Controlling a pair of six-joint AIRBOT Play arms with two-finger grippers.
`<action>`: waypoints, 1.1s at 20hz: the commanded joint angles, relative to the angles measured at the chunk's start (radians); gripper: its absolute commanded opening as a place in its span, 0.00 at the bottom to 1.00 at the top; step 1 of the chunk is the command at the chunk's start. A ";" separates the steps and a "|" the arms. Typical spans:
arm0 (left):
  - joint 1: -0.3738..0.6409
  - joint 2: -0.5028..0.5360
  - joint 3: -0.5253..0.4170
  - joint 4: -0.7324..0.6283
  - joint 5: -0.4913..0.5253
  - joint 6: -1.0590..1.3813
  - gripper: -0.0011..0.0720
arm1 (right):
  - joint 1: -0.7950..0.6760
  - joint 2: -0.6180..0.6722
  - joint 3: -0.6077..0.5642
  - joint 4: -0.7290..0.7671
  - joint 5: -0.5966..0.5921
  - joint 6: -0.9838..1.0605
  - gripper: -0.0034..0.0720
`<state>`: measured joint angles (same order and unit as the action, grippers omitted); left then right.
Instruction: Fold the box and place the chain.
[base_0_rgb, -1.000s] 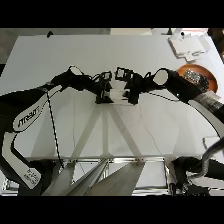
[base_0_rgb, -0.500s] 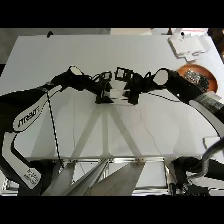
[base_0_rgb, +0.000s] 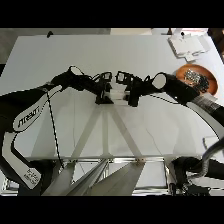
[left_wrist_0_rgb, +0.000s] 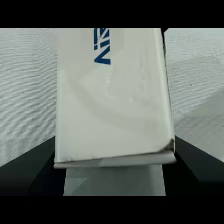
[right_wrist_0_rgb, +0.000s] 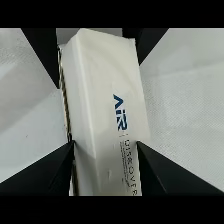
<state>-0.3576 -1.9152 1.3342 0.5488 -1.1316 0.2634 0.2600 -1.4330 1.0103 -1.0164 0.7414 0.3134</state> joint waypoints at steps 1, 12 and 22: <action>0.000 0.000 0.000 -0.002 0.005 -0.001 0.64 | 0.001 0.018 -0.004 0.001 -0.011 0.000 0.63; 0.001 0.000 0.000 -0.002 0.005 -0.001 0.64 | 0.001 0.048 -0.008 0.000 -0.061 0.004 0.57; 0.001 0.000 0.000 -0.002 0.005 -0.001 0.64 | 0.001 0.048 -0.011 -0.001 -0.057 0.034 0.48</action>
<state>-0.3576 -1.9152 1.3342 0.5461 -1.1240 0.2611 0.2604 -1.3842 0.9993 -1.0164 0.6651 0.3435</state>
